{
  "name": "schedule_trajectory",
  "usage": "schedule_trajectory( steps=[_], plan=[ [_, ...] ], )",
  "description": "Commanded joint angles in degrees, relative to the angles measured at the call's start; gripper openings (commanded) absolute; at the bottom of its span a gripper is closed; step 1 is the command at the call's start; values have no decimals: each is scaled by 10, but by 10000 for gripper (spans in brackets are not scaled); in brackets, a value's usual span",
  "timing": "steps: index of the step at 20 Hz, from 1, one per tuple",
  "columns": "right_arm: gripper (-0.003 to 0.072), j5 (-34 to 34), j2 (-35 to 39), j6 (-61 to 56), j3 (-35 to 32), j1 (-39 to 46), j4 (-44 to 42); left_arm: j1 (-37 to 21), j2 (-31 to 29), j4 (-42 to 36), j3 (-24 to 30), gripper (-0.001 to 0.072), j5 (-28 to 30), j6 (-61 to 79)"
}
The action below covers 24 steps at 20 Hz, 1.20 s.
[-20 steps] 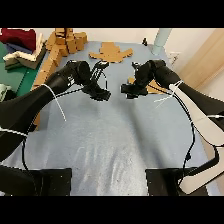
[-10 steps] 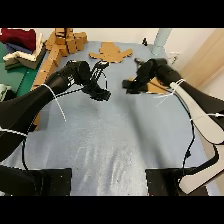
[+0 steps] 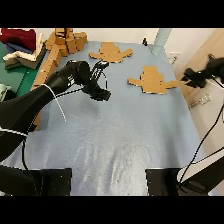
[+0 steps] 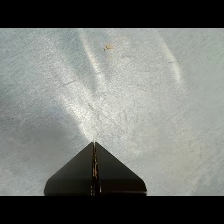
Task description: Fold the box.
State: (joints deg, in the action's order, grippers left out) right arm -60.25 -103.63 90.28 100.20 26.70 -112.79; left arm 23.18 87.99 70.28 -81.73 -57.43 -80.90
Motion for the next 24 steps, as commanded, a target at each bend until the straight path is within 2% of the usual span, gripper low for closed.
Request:
schedule_trajectory(
  steps=[1,5,8,12,16,18,20,21,22,24],
  plan=[
    [405,27,-76,108,40,98,-165,0,0,0,0,13,0,0],
    [404,-5,-160,147,112,80,-216,0,0,0,0,12,0,0],
    [404,-15,-198,148,158,54,-220,0,0,0,0,13,0,0],
    [404,-4,-208,148,162,38,-219,0,0,0,0,13,0,0],
    [366,-17,-207,148,162,35,-222,0,0,0,0,13,0,0],
    [217,-48,-207,148,162,33,-235,0,0,0,0,13,0,0],
    [140,-87,-199,186,162,28,-268,0,0,0,0,13,0,0],
    [47,-108,-192,209,162,23,-290,0,0,0,0,12,0,0],
    [2,-126,-184,228,162,17,-307,0,0,0,0,13,0,0],
    [0,-153,-156,246,158,0,-318,0,0,0,0,13,0,0]
  ],
)
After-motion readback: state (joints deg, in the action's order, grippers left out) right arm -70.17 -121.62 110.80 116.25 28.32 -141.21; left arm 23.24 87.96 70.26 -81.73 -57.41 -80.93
